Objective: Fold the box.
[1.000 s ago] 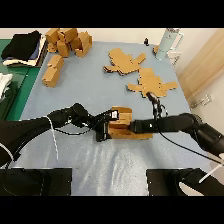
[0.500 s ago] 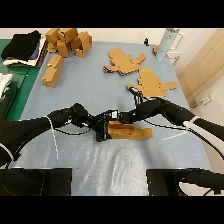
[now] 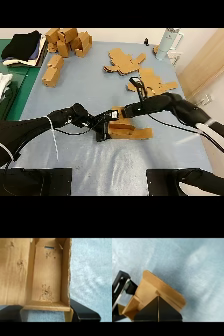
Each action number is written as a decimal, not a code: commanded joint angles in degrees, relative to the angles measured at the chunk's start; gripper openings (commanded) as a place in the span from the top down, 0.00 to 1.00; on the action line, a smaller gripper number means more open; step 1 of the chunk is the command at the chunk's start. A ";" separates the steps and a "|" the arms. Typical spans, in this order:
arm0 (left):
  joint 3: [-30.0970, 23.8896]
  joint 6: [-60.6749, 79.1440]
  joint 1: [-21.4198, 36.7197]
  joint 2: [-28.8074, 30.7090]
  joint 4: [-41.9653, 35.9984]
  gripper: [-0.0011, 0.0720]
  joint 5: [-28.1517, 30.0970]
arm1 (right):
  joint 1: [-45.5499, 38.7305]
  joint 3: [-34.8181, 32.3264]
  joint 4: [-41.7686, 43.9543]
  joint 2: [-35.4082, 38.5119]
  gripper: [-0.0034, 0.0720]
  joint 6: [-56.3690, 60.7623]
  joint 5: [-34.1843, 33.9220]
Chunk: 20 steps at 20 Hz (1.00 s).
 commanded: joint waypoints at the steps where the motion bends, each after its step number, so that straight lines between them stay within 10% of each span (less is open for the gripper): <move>1: 0.07 0.02 0.02 -0.02 0.00 0.37 0.02 | 0.00 -3.56 -7.89 9.22 0.95 1.11 -7.67; 6: 0.07 0.02 0.02 -0.02 0.00 0.37 0.00 | 1.44 -16.68 -8.26 22.88 0.95 -14.62 -18.97; 9: 0.07 0.02 0.02 -0.02 0.02 0.37 0.02 | 1.44 -21.07 -12.11 25.66 0.32 -21.88 -15.98; 10: 0.07 0.02 0.02 -0.02 0.02 0.37 0.02 | 1.44 -21.73 -13.27 25.20 0.27 -24.59 -13.20; 18: 0.04 0.02 0.02 -0.02 0.00 0.37 0.02 | 1.49 -21.68 -10.51 14.82 0.28 -43.28 7.37; 20: 0.07 0.02 0.02 -0.02 0.02 0.37 0.02 | 1.49 -21.59 -2.67 14.25 0.42 -49.86 6.93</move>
